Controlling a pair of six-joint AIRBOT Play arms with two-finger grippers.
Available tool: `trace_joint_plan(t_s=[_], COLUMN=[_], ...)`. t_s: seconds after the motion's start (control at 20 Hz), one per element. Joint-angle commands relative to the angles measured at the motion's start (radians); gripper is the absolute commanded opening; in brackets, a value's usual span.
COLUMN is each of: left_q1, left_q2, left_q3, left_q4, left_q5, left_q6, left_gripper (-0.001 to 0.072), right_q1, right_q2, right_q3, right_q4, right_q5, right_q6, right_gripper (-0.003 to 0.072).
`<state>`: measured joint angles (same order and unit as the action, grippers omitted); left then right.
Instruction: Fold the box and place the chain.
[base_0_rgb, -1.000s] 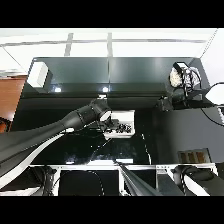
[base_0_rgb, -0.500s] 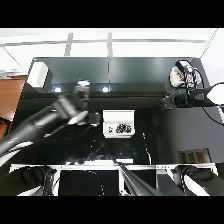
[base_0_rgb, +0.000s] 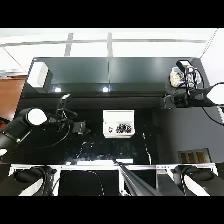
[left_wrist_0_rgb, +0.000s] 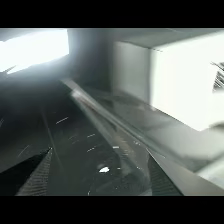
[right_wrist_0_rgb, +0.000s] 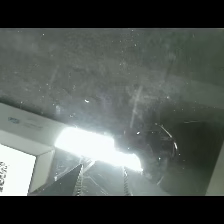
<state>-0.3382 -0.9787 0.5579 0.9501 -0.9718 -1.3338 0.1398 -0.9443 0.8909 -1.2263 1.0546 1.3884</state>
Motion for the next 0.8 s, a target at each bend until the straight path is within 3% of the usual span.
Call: trace_joint_plan(t_s=[0.0, 0.2, 0.35, 0.75], left_q1=[0.018, -0.072, -0.146, -0.150], left_q2=[-0.041, -0.071, -0.101, -0.290], left_q3=[-0.049, -0.049, -0.048, 0.033], left_q4=[-0.252, -0.252, -0.252, -0.369], left_q5=[0.050, 0.155, 0.290, 0.226], left_q6=[0.766, 1.262, 1.392, 1.471], left_gripper=[0.0714, 0.0714, 0.0715, 0.0714], right_q1=[0.000, 0.000, 0.000, 0.000], right_q2=[0.000, 0.000, 0.000, 0.000], right_q3=[0.001, 0.001, 0.001, 0.001], right_q4=[0.003, 0.003, 0.003, 0.003], right_q5=[0.002, 0.036, 0.071, 0.072], right_q6=[0.054, 0.100, 0.100, 0.124], right_gripper=[0.0302, 0.0302, 0.0302, 0.0302])
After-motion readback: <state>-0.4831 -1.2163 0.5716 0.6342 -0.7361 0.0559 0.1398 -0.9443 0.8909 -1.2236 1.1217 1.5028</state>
